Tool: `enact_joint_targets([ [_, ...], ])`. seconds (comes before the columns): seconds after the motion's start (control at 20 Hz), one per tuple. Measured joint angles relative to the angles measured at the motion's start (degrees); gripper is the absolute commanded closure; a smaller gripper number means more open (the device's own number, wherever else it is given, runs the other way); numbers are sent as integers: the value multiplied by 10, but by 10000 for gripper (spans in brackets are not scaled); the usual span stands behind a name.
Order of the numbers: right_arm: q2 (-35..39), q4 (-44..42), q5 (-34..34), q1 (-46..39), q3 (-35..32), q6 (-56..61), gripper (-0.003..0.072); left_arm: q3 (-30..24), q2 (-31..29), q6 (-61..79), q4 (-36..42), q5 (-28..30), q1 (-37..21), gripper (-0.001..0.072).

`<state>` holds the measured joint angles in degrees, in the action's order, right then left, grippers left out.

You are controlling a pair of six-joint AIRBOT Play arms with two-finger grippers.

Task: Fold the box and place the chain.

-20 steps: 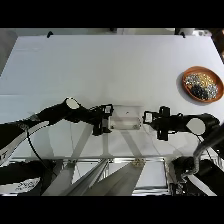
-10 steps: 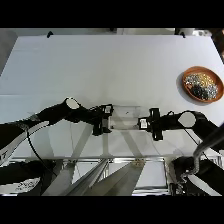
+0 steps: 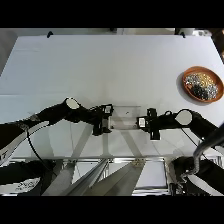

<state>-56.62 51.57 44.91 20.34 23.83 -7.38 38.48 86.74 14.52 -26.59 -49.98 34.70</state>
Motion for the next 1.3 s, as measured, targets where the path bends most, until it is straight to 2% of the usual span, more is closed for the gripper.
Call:
enact_joint_targets([
  [0.8, -28, -43, -65, 57, 0, -7, 511, 0, 0, 0, 0, 0, 0, 319],
  [0.85, -32, -43, -67, 58, 0, -7, 492, 0, 0, 0, 0, 0, 0, 319],
  [0.9, -36, -44, -68, 58, 0, -7, 425, 0, 0, 0, 0, 0, 0, 319],
  [0.95, -40, -46, -68, 59, 0, -6, 288, 0, 0, 0, 0, 0, 0, 319],
  [1.3, -58, -63, -80, 60, 0, -7, 268, 0, 0, 0, 0, 0, 0, 319],
])
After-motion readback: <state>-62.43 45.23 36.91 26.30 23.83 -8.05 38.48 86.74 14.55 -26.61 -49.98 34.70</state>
